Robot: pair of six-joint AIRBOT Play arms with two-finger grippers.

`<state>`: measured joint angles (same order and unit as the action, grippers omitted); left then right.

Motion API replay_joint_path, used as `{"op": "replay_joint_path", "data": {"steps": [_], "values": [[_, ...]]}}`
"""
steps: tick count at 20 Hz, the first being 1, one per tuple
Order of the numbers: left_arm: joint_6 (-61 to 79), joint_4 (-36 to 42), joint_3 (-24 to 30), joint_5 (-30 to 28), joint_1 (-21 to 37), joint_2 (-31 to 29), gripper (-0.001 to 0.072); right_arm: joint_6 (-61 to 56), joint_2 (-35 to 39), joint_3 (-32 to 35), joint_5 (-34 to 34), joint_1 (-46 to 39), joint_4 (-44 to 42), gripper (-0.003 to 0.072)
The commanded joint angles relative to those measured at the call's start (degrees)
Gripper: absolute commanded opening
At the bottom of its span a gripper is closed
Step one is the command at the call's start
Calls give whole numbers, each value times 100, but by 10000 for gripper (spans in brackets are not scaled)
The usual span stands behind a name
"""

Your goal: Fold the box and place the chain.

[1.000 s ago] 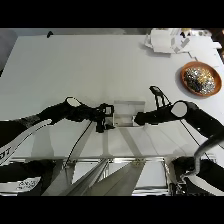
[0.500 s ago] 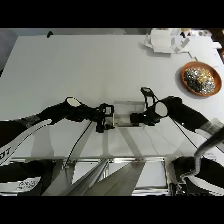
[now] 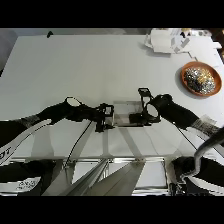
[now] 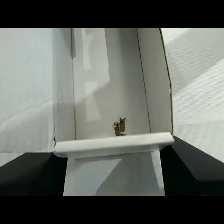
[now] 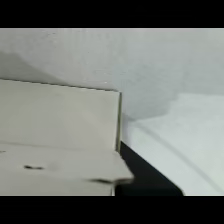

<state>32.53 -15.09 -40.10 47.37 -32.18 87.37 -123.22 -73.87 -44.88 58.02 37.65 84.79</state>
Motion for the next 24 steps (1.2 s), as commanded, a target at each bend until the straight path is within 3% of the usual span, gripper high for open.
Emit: {"op": "replay_joint_path", "data": {"steps": [1,4,5,6,7,11,12,14,16,21,24], "values": [[2,9,-4,-2,-4,-2,14,-87,-9,-22,-31,26,0,18],[2,9,-4,-2,-4,-2,14,-81,-9,-22,-33,26,11,21],[2,9,-4,-2,-4,-2,14,-83,-9,-22,-61,26,13,135],[2,9,-4,-2,-4,-2,14,-85,-11,-22,-83,26,35,299],[2,9,-4,-2,-4,-2,14,-87,-22,-22,-85,26,61,310],[2,9,-4,-2,-4,-2,14,-131,-229,-22,-44,26,90,283],[2,9,-4,-4,-4,-2,14,-131,-304,-22,13,26,92,208],[2,9,-4,-2,-4,-2,14,-129,-382,-22,103,26,90,160],[2,9,-4,-2,-4,-2,14,-118,-387,-22,114,26,92,23],[2,9,-4,-2,-4,-2,14,-79,-387,-22,111,26,90,24],[2,9,-4,-2,-4,-2,14,-76,-374,-22,138,26,90,190]]}}
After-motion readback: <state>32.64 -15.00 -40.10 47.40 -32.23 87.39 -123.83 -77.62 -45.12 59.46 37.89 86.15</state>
